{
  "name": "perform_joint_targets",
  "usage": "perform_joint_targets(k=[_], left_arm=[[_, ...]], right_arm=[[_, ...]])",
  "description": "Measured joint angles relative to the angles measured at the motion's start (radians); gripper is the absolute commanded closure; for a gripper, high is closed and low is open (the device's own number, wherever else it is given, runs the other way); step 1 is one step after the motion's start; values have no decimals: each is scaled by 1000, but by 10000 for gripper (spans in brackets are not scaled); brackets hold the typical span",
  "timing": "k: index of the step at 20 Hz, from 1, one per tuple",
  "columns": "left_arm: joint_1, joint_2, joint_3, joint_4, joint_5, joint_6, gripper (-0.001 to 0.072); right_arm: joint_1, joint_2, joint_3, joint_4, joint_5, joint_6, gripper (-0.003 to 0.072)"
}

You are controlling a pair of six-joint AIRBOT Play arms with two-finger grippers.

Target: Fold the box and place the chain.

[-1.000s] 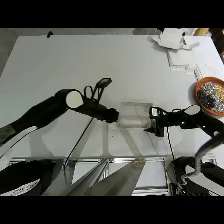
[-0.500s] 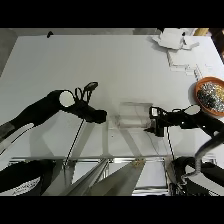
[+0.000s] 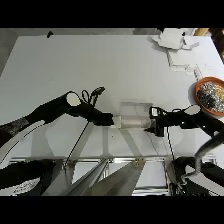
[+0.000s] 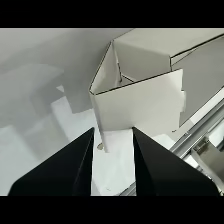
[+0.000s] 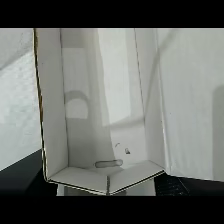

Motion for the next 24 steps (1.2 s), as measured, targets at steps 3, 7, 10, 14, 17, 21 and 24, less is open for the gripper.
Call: perform_joint_targets(k=[3,7,10,14,17,21,24], left_arm=[[-17,3,0,-42,15,18,438],[-48,12,16,-74,43,36,437],[-68,14,36,-84,64,39,434],[-90,14,58,-68,85,21,433],[-107,9,83,12,94,-47,433],[-147,-15,149,153,89,-167,431],[-185,-46,217,266,61,-262,365]], right_arm=[[0,0,0,0,0,-2,277],[0,0,0,0,0,1,277],[0,0,0,0,0,1,277],[0,0,0,0,0,1,277],[0,0,0,0,0,1,277],[0,0,0,0,0,1,277],[0,0,0,0,0,1,277]])
